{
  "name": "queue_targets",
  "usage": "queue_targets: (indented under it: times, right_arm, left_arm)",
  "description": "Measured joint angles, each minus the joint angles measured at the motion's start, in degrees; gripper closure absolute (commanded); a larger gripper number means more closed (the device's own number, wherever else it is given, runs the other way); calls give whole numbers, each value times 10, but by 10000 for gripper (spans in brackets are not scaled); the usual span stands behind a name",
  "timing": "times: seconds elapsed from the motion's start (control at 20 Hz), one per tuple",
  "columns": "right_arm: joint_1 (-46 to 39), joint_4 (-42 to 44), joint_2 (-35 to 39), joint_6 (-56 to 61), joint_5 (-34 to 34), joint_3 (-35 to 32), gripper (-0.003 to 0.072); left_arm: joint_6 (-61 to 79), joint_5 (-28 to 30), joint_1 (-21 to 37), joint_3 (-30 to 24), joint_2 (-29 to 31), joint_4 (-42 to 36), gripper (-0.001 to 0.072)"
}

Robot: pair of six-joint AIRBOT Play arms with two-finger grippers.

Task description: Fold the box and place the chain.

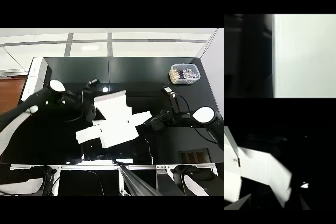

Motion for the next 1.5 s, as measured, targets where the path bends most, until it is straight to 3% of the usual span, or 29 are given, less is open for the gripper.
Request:
queue_targets:
  times: [0.2,0.55,1.15,1.5]
  right_arm:
    - [15,-21,1,-113,-9,10,-18]
    - [82,-29,-2,-297,-12,31,-17]
    - [185,-42,-48,-372,-11,-18,-18]
    - [254,19,-50,-380,-159,-66,-18]
  left_arm:
    - [163,80,-38,-38,20,-5,686]
    - [259,183,-93,-21,-13,37,684]
    - [271,207,-101,-16,-27,46,684]
    - [271,207,-101,-16,-27,46,684]
